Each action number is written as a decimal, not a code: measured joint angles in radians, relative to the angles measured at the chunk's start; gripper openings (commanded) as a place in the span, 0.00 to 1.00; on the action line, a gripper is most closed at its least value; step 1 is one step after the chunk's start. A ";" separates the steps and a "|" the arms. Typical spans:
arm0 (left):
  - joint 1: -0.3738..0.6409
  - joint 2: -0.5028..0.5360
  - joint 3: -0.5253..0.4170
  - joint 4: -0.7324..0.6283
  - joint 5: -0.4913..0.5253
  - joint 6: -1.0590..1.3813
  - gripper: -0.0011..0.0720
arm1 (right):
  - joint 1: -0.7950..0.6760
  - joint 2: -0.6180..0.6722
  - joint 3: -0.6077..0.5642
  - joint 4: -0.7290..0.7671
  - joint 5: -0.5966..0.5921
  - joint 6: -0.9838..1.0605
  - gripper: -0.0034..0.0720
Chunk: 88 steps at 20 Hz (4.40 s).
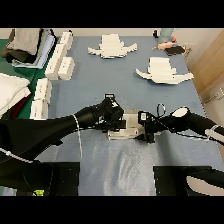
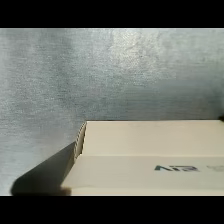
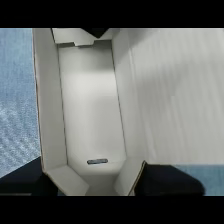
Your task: Fold the box.
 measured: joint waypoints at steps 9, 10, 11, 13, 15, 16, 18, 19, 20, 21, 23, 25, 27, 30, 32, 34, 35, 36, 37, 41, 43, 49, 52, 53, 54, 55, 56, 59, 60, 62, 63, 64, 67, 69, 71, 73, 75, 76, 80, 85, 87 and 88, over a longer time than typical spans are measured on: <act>-0.005 -0.010 0.007 0.037 -0.030 -0.061 0.58 | 0.000 0.000 0.000 0.000 0.000 0.000 0.84; -0.005 -0.010 0.007 0.043 -0.036 -0.062 0.99 | 0.000 0.000 0.000 0.000 0.000 0.000 0.84; -0.007 -0.010 0.010 0.042 -0.042 -0.061 0.99 | 0.000 0.000 0.000 0.000 0.000 0.000 0.84; -0.010 -0.009 0.020 0.027 -0.045 -0.047 0.99 | 0.000 0.000 0.000 0.000 0.000 0.000 0.84; -0.010 -0.008 0.040 0.020 -0.081 -0.027 0.99 | 0.000 0.000 0.000 0.000 0.000 0.000 0.84; -0.011 -0.005 0.052 0.016 -0.107 -0.009 0.99 | 0.000 0.000 0.000 0.000 0.000 0.000 0.84; -0.010 0.008 0.074 0.010 -0.168 0.032 0.85 | 0.000 0.000 0.000 0.000 0.000 0.000 0.84; -0.009 0.019 0.082 0.007 -0.195 0.052 0.77 | 0.000 0.000 0.000 0.000 0.000 0.000 0.84; -0.006 0.034 0.090 0.000 -0.225 0.074 0.71 | 0.000 0.000 0.000 0.000 0.000 0.000 0.84; -0.003 0.052 0.097 -0.002 -0.253 0.096 0.46 | 0.000 0.000 0.000 0.000 0.000 0.000 0.84; 0.006 0.094 0.107 -0.002 -0.295 0.139 0.04 | 0.000 0.000 0.000 0.000 0.000 0.000 0.84; 0.013 0.140 0.111 -0.003 -0.320 0.199 0.04 | 0.000 0.000 0.000 0.000 0.000 0.000 0.84; 0.021 0.185 0.114 0.004 -0.341 0.277 0.04 | 0.000 0.000 0.000 0.000 0.000 0.000 0.84; 0.071 0.266 0.084 0.010 -0.354 0.454 0.04 | 0.000 0.000 0.000 0.000 0.000 0.000 0.84; 0.143 0.346 0.010 -0.024 -0.330 0.658 0.04 | 0.000 0.000 0.000 0.000 0.000 0.000 0.84; 0.232 0.425 -0.086 -0.129 -0.270 0.946 0.13 | 0.000 0.000 0.000 0.000 0.000 0.000 0.84; 0.288 0.465 -0.145 -0.211 -0.232 1.131 0.77 | 0.000 0.000 0.000 0.000 0.000 0.000 0.84; 0.346 0.497 -0.204 -0.301 -0.182 1.312 0.99 | 0.000 0.000 0.000 0.000 0.000 0.000 0.84; 0.397 0.518 -0.256 -0.377 -0.135 1.460 0.99 | 0.000 0.000 0.000 0.000 0.000 0.000 0.84; 0.560 0.534 -0.437 -0.585 0.050 1.939 0.99 | 0.000 0.000 0.000 0.000 0.000 0.000 0.84; 0.595 0.504 -0.497 -0.674 0.126 2.151 0.99 | 0.000 0.000 0.000 0.000 0.000 0.000 0.84; 0.584 0.352 -0.557 -0.955 0.259 2.668 0.99 | 0.000 0.000 0.000 0.000 0.000 0.000 0.84; 0.548 0.304 -0.563 -1.013 0.325 2.769 0.99 | 0.000 0.000 0.000 0.000 0.000 0.000 0.84; 0.535 0.294 -0.564 -1.026 0.343 2.786 0.99 | 0.000 0.000 0.000 0.000 0.000 0.000 0.84; 0.520 0.285 -0.565 -1.035 0.363 2.800 0.99 | 0.000 0.000 0.000 0.000 0.000 0.000 0.84; 0.508 0.278 -0.566 -1.048 0.381 2.809 0.99 | 0.000 0.000 0.000 0.000 0.000 0.000 0.84; 0.496 0.272 -0.566 -1.063 0.393 2.816 0.99 | 0.000 0.000 0.000 0.000 0.000 0.000 0.84; 0.465 0.254 -0.567 -1.117 0.424 2.829 0.99 | 0.000 0.000 0.000 0.000 0.000 0.000 0.84; 0.457 0.248 -0.567 -1.132 0.435 2.831 0.99 | 0.000 0.000 0.000 0.000 0.000 0.000 0.84; 0.443 0.238 -0.567 -1.149 0.456 2.834 0.99 | 0.000 0.000 0.000 0.000 0.000 0.000 0.84; 0.436 0.235 -0.566 -1.156 0.467 2.834 0.99 | 0.000 0.000 0.000 0.000 0.000 0.000 0.84; 0.428 0.233 -0.566 -1.160 0.477 2.834 0.99 | 0.000 0.000 0.000 0.000 0.000 0.000 0.84; 0.407 0.229 -0.566 -1.167 0.501 2.835 0.99 | 0.000 0.000 0.000 0.000 0.000 0.000 0.84; 0.399 0.228 -0.566 -1.167 0.512 2.835 0.99 | 0.000 0.000 0.000 0.000 0.000 0.000 0.84; 0.393 0.227 -0.566 -1.166 0.518 2.835 0.99 | 0.000 0.000 0.000 0.000 0.000 0.000 0.84; 0.388 0.227 -0.566 -1.166 0.520 2.835 0.84 | 0.000 0.000 0.000 0.000 0.000 0.000 0.84; 0.386 0.227 -0.566 -1.164 0.521 2.832 0.84 | 0.000 0.000 0.000 0.000 0.000 0.000 0.84; 0.386 0.227 -0.566 -1.162 0.521 2.827 0.84 | 0.000 0.000 0.000 0.000 0.000 0.000 0.84; 0.384 0.227 -0.566 -1.156 0.520 2.810 0.87 | 0.000 0.000 0.000 0.000 0.000 0.000 0.84; 0.386 0.232 -0.566 -1.152 0.508 2.803 1.00 | 0.000 0.000 0.000 0.000 0.000 0.000 0.84; 0.389 0.236 -0.566 -1.154 0.505 2.803 1.00 | 0.000 0.000 0.000 0.000 0.000 0.000 0.84; 0.390 0.238 -0.566 -1.154 0.504 2.802 1.00 | 0.000 0.000 0.000 0.000 0.000 0.000 0.84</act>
